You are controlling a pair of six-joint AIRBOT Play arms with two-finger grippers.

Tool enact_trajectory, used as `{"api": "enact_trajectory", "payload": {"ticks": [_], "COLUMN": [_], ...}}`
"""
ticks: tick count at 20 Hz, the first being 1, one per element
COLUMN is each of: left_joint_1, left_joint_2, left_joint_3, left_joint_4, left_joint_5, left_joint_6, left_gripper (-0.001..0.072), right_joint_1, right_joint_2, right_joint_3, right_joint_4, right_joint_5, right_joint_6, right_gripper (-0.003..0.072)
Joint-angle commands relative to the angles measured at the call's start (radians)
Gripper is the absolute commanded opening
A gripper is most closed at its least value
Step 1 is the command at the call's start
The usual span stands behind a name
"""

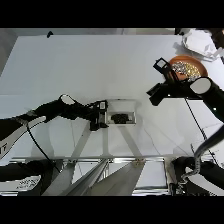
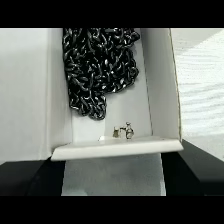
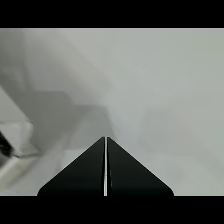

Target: Fold the box and place the chain.

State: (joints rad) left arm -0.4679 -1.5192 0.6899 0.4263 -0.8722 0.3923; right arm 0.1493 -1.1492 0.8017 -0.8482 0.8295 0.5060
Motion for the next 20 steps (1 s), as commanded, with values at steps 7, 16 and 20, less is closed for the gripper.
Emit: {"api": "enact_trajectory", "payload": {"ticks": [7,16,20], "left_joint_1": [0.0,0.0,0.0], "left_joint_2": [0.001,0.001,0.001], "left_joint_3": [0.0,0.0,0.0], "left_joint_4": [0.0,0.0,0.0], "left_joint_5": [0.0,0.0,0.0], "left_joint_6": [0.0,0.0,0.0], "left_gripper": [0.0336,0.0336,0.0336], "right_joint_1": [0.02,0.063,0.186], "right_joint_2": [-0.252,-0.187,-0.164], "right_joint_3": [0.054,0.053,0.052], "right_joint_4": [0.466,0.371,0.2], "right_joint_5": [0.357,0.413,0.327], "right_joint_6": [-0.49,-0.483,-0.424], "right_gripper": [0.0014,0.0016,0.0121]}}
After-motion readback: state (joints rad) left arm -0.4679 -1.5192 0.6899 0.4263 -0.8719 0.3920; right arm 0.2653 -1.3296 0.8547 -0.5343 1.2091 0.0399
